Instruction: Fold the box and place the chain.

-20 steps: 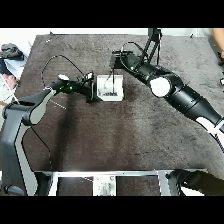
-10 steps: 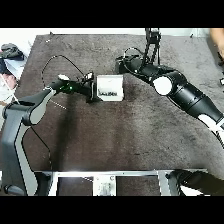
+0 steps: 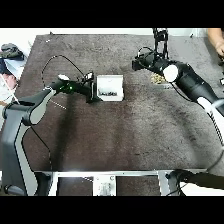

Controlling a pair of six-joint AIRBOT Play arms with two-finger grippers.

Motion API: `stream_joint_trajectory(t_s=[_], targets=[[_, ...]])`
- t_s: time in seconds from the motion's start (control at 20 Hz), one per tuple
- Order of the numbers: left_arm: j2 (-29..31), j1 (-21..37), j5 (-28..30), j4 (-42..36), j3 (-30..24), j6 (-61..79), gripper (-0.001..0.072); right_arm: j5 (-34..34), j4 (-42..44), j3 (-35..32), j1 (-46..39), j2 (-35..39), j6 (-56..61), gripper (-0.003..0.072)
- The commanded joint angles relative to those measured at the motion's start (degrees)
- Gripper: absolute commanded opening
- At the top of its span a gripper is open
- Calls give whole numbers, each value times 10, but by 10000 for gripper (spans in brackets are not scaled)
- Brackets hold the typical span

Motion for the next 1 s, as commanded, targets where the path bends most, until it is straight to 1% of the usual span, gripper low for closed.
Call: stream_joint_trajectory(t_s=[0.0, 0.05, 0.1, 0.3, 0.45, 0.55, 0.8, 0.95], targets=[[0, 0, 0, 0, 0, 0, 515, 162, 334, 66, -69, -84, -339, 217], [0, 0, 0, 0, 0, 0, 514, 207, 387, 92, -88, -116, -383, 225], [0, 0, 0, 0, 0, 0, 514, 241, 405, 119, -103, -148, -398, 224], [0, 0, 0, 0, 0, 0, 515, 350, 428, 219, -126, -256, -429, 223], [0, 0, 0, 0, 0, 0, 514, 406, 443, 279, -125, -314, -443, 223], [0, 0, 0, 0, 0, 0, 514, 444, 458, 296, -125, -332, -467, 223], [0, 0, 0, 0, 0, 0, 515, 510, 465, 296, -122, -326, -528, 224], [0, 0, 0, 0, 0, 0, 514, 520, 443, 296, -114, -323, -533, 225]])
